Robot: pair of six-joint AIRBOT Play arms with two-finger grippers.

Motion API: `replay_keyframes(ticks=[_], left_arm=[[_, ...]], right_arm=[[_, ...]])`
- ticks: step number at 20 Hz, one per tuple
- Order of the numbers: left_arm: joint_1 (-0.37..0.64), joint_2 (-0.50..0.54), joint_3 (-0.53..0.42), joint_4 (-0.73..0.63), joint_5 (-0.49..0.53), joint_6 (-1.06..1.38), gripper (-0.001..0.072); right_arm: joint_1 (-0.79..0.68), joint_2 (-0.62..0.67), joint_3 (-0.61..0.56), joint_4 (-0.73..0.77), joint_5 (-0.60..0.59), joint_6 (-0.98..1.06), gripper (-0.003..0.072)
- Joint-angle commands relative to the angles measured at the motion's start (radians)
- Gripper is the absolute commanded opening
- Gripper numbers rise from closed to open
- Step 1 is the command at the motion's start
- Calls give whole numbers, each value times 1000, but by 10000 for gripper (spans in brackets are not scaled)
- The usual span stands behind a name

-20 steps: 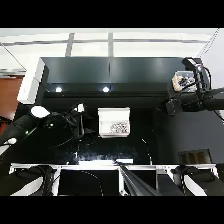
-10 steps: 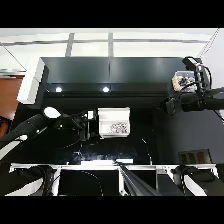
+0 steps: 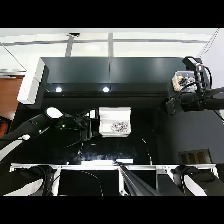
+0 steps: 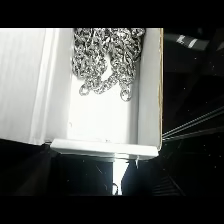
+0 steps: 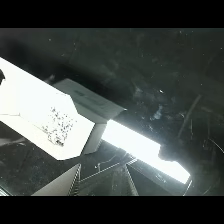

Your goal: Fold the box and place the chain.

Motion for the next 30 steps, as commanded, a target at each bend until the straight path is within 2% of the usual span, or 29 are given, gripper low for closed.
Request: replay_keyframes(ticks=[1,15,18,19,20,21,22,26,30], left_arm=[[-1,-1,1,-5,-20,0,712],[-24,-2,1,-21,6,0,710],[-31,-2,1,-16,6,1,679],[-31,-2,1,-16,7,0,573],[-31,-2,1,-16,7,0,480],[-31,-2,1,-16,7,0,473],[-31,-2,1,-16,7,0,468],[-31,-2,1,-16,7,0,465],[-31,-2,1,-16,7,1,464]], right_arm=[[-1,0,0,0,0,0,344],[0,-1,0,0,-38,0,344],[0,-1,0,0,-44,0,344],[0,-1,0,0,-49,0,345],[0,-1,-1,0,-56,1,366],[0,-1,-1,0,-64,10,629],[0,-3,-1,0,-73,32,698],[64,-101,-1,5,-124,66,698],[209,-280,0,11,-401,36,696]])
